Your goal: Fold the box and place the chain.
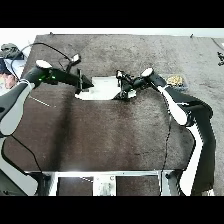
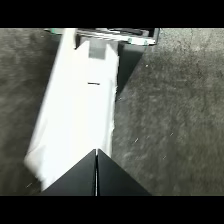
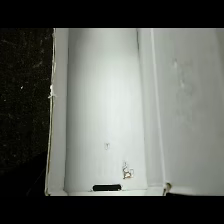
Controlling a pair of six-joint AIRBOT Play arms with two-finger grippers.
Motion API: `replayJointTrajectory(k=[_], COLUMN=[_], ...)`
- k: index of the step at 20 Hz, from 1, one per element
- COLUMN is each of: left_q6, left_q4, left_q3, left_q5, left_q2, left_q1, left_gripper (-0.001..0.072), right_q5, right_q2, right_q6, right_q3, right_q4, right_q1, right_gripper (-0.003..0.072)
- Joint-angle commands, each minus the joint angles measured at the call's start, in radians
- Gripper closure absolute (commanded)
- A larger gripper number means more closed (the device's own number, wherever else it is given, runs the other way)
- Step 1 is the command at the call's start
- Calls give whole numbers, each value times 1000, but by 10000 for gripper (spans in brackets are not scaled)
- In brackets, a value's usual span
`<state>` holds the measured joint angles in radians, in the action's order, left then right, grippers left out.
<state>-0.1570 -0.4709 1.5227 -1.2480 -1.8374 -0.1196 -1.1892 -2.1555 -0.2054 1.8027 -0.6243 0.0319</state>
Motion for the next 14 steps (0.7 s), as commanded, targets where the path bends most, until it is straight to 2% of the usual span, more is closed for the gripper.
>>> replayJointTrajectory(k=[1, 5, 9, 14], left_q6=[54, 44, 64, 71], left_q4=[13, 90, 89, 86], left_q3=[-40, -15, 97, 121], left_q5=[142, 246, 295, 332], left_q2=[9, 1, -64, -124], left_q1=[-49, -63, -63, -63], left_gripper=[698, 698, 698, 698], right_q5=[0, 0, 0, 0], right_q2=[0, 0, 0, 0], right_q6=[0, 0, 0, 0], right_q3=[0, 0, 0, 0], right_q4=[0, 0, 0, 0], right_q1=[0, 0, 0, 0], right_gripper=[414, 414, 415, 415])
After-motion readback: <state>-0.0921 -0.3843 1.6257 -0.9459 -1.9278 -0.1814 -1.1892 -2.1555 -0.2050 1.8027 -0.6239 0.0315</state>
